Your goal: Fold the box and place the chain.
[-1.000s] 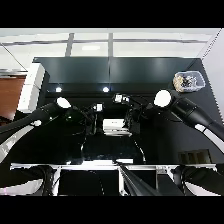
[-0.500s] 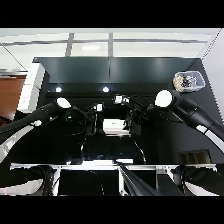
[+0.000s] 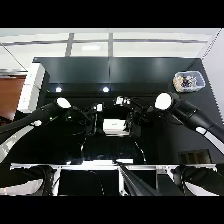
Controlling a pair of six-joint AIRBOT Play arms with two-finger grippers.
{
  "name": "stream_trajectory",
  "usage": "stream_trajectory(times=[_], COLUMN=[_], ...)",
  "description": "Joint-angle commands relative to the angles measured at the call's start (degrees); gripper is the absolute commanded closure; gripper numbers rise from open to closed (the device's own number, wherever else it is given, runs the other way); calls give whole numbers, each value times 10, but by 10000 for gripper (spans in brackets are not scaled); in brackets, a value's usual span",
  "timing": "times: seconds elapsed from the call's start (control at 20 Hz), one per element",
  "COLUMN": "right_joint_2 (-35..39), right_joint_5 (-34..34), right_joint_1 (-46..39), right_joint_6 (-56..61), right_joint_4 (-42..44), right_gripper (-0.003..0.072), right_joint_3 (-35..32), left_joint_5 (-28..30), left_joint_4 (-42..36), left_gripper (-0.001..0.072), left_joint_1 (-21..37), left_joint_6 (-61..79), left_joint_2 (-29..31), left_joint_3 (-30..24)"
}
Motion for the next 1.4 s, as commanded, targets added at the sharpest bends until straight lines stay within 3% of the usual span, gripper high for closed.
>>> stream_trajectory(times=[0.0,0.1,0.25,0.35,0.4,0.5,0.6,0.95,1.05,1.25,1.35], right_joint_2=[3,20,71,84,83,76,58,-2,-2,9,30], right_joint_5=[-8,30,98,139,123,51,-34,-100,-100,-78,-45], right_joint_1=[0,-1,-44,-92,-110,-129,-124,-89,-89,-90,-96], right_joint_6=[16,74,209,288,304,230,222,296,295,285,285], right_joint_4=[-1,-3,-3,10,69,273,366,232,232,230,216], right_gripper=[439,360,381,673,670,677,677,670,670,670,670], right_joint_3=[-4,12,19,-6,-37,-109,-145,-150,-150,-137,-101], left_joint_5=[1,1,1,1,1,1,1,2,3,3,6], left_joint_4=[0,0,0,0,0,0,0,0,0,0,0], left_gripper=[339,339,339,339,339,339,339,329,278,256,96], left_joint_1=[0,0,0,0,0,0,0,0,0,0,1], left_joint_6=[0,0,0,0,0,0,0,0,0,0,0], left_joint_2=[0,0,0,0,0,0,0,0,0,3,16], left_joint_3=[1,1,1,1,1,1,1,1,1,1,1])
